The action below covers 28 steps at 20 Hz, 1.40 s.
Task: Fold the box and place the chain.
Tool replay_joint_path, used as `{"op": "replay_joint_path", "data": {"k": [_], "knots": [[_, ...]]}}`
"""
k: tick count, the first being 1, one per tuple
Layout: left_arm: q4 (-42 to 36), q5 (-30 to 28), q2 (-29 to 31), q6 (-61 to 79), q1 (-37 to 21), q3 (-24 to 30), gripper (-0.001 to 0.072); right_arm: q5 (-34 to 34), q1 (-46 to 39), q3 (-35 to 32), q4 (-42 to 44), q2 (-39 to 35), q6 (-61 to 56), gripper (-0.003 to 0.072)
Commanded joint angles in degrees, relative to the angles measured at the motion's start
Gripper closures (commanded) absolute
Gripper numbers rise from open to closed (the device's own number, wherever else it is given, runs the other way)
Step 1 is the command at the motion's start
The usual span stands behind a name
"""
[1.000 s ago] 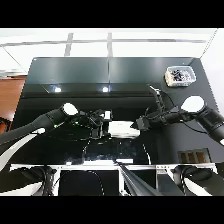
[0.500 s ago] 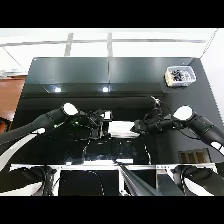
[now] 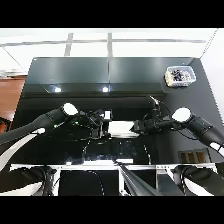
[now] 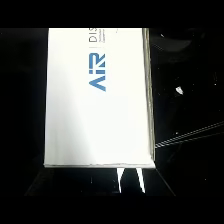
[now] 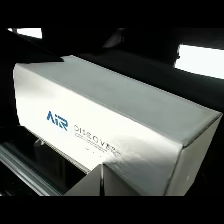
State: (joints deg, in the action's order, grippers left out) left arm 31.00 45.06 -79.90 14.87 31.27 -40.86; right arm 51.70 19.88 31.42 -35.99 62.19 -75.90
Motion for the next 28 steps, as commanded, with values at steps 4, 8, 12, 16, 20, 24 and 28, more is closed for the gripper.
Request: {"op": "replay_joint_path", "data": {"k": [4,8,12,16,20,24,28], "knots": [[-0.2,0.4,0.0,0.1,0.0,0.0,0.0368,2.7,-0.8,1.2,-1.1,-1.4,2.6,0.067],[-0.3,0.6,0.0,-0.1,0.0,0.0,0.0368,14.6,-9.5,8.5,-1.1,-6.8,5.8,0.067],[0.6,2.9,0.8,-3.7,-0.2,-0.1,0.032,19.1,-19.5,11.4,-1.9,-14.2,6.1,0.067],[12.1,8.4,4.1,-16.6,-0.2,-1.8,0.0,24.2,-24.2,11.4,-6.8,-16.8,6.1,0.067],[15.1,12.5,8.5,-23.1,-0.2,-5.6,-0.0001,23.9,-24.4,11.4,-8.9,-16.8,6.1,0.067],[15.1,9.6,9.1,-35.2,2.6,-12.0,-0.0001,21.1,-24.4,11.4,-11.1,-16.8,6.5,0.067],[16.7,2.9,5.1,-45.5,8.1,-16.3,0.0,12.5,-25.4,11.4,-19.1,-16.8,4.0,0.067]]}}
